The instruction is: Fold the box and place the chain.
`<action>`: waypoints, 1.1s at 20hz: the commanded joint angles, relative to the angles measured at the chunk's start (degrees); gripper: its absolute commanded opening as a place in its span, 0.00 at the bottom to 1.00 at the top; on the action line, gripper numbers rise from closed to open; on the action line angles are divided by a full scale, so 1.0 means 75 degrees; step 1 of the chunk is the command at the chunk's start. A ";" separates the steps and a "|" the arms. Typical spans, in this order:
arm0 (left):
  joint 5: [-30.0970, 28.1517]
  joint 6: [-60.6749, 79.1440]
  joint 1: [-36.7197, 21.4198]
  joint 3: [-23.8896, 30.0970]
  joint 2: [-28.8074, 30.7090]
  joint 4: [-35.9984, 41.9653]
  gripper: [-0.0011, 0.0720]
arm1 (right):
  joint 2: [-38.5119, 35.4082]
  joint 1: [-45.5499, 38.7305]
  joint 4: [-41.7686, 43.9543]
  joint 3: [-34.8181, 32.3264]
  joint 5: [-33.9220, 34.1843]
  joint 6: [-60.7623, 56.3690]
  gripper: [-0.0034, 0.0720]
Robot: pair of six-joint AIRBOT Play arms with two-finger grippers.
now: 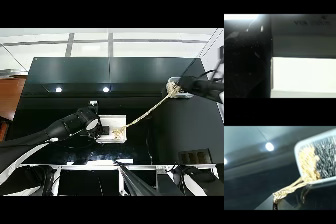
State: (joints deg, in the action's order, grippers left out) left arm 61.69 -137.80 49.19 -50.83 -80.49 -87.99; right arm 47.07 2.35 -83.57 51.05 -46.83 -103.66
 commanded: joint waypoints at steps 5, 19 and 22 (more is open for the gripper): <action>-0.0026 0.0003 0.0000 0.0006 0.0000 -0.0038 0.06 | -0.1574 0.0041 0.2751 0.1515 -0.2702 0.2235 0.07; -0.0015 0.0006 0.0000 0.0006 0.0000 -0.0035 0.06 | -0.1571 0.1591 0.6534 0.1515 -0.1749 0.2632 0.07; -0.0017 0.0006 0.0000 0.0006 0.0000 -0.0035 0.06 | -0.1571 0.1594 0.6939 0.1512 -0.1606 0.2798 0.07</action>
